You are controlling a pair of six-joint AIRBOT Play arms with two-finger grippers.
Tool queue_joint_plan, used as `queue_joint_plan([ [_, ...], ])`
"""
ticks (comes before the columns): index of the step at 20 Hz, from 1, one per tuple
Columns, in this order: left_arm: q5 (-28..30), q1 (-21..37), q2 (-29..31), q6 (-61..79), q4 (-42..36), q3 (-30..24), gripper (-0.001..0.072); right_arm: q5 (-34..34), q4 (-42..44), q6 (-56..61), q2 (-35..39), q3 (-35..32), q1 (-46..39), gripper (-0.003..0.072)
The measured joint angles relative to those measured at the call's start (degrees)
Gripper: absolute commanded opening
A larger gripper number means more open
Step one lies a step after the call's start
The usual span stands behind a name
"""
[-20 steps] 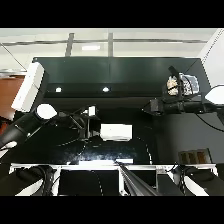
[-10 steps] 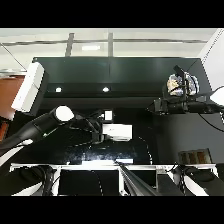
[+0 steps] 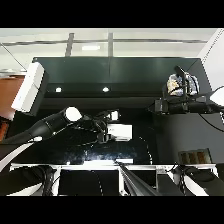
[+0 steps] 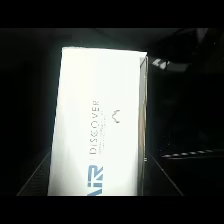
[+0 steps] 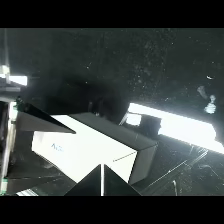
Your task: Fold the box and place the chain.
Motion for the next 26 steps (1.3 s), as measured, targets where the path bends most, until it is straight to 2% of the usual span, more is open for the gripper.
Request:
queue_joint_plan([
  [7, 3.43, -2.36, -3.76, -0.74, -1.14, 0.04, 0.0704, -0.22, -0.04, 0.35, 0.00, 0.00, 0.00, 0.0024],
  [8, 4.31, -2.93, -4.15, -1.44, -0.98, 0.04, 0.0614, -0.26, -0.04, 0.37, 0.00, 0.00, 0.00, 0.0024],
  [9, 4.52, -3.48, -4.35, -2.32, -0.33, 0.04, 0.0461, -0.31, -0.04, 0.39, 0.00, 0.00, 0.00, 0.0024],
  [10, 4.81, -3.87, -4.44, -3.15, 0.57, 0.11, 0.0377, -0.37, -0.04, 0.46, -0.02, 0.00, 0.00, 0.0024],
  [12, 3.82, -4.28, -4.46, -6.01, 3.89, 0.50, 0.0356, -0.46, -0.04, 0.57, 0.00, 0.00, 0.00, 0.0024],
  [16, -2.34, -2.47, -2.27, -20.20, 15.28, 1.70, 0.0355, -0.48, -0.04, 0.57, -0.02, 0.00, 0.00, 0.0024],
  [18, -5.99, 0.72, 0.68, -27.91, 21.29, 1.81, 0.0355, -0.48, -0.04, 0.57, -0.02, 0.00, 0.00, 0.0024],
  [21, -10.93, 8.94, 7.30, -37.75, 28.79, 0.63, 0.0356, -0.50, -0.07, 0.57, -0.02, 0.00, 0.00, 0.0024],
  [23, -13.88, 17.14, 12.52, -42.01, 32.50, -1.70, 0.0356, -0.55, -0.07, 0.57, 0.00, 0.00, 0.00, 0.0024],
  [26, -15.28, 33.35, 19.61, -45.29, 36.72, -6.32, 0.0355, -0.74, -0.44, 0.31, -0.02, 0.00, 0.00, 0.0025],
])
